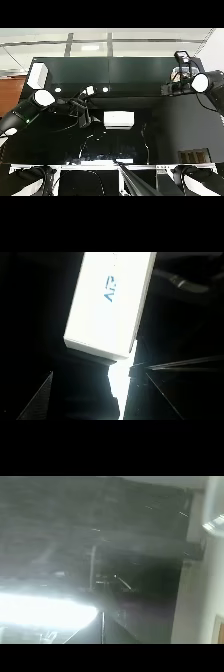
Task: Fold the box and place the chain.
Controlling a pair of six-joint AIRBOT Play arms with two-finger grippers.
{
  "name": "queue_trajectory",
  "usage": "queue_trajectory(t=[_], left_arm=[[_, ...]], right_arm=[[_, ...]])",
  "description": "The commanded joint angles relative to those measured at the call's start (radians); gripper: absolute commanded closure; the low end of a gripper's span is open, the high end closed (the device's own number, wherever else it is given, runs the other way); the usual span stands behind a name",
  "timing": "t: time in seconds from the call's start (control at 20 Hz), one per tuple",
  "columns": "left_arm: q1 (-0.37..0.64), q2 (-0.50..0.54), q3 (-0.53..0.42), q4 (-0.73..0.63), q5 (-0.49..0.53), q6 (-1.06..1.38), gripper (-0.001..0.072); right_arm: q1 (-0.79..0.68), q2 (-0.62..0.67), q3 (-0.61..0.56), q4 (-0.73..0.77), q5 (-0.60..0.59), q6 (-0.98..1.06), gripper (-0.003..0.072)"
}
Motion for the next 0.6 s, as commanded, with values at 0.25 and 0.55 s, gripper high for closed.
queue_trajectory(t=[0.25, 0.55], left_arm=[[-0.092, -0.181, 0.208, -0.063, -0.052, -0.08, 0.0001], [-0.148, -0.28, 0.255, -0.076, -0.029, -0.08, 0.0001]], right_arm=[[-0.1, 0.001, 0.0, 0.003, 0.053, 0.008, 0.0675], [-0.099, 0.0, 0.0, 0.004, 0.064, 0.008, 0.0675]])
